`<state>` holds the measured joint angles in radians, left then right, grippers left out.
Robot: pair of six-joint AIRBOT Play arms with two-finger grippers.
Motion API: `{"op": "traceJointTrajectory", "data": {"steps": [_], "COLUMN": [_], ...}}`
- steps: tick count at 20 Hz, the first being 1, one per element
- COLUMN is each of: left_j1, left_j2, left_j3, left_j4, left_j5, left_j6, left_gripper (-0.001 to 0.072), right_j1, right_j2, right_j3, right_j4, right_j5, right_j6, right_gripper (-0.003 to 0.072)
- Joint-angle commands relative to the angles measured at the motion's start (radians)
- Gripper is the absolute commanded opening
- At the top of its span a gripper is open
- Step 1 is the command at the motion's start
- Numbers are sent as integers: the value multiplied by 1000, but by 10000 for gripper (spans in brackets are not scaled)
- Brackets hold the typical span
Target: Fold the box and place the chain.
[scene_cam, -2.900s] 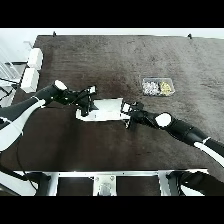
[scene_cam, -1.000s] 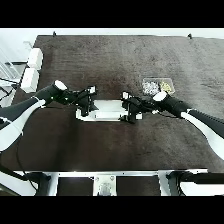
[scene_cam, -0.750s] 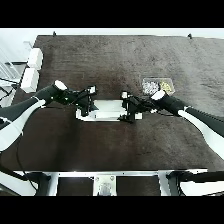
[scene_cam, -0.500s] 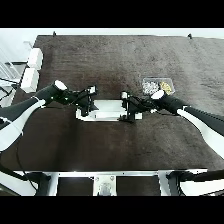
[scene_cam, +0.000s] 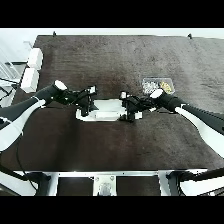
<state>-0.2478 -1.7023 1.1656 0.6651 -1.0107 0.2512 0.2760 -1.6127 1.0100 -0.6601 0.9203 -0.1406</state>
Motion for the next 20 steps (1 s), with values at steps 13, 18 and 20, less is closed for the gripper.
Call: {"op": "traceJointTrajectory", "data": {"steps": [13,18,20], "left_j1": [0,0,0], "left_j2": [-1,-1,-1], "left_j3": [0,0,0], "left_j4": [0,0,0], "left_j5": [0,0,0], "left_j6": [0,0,0], "left_gripper": [20,20,20], "right_j1": [26,27,29], "right_j2": [-4,-4,-5], "right_j3": [4,4,4], "right_j4": [-33,-33,-34], "right_j5": [-53,-68,-75], "right_j6": [16,29,36], "right_gripper": [698,698,698]}}
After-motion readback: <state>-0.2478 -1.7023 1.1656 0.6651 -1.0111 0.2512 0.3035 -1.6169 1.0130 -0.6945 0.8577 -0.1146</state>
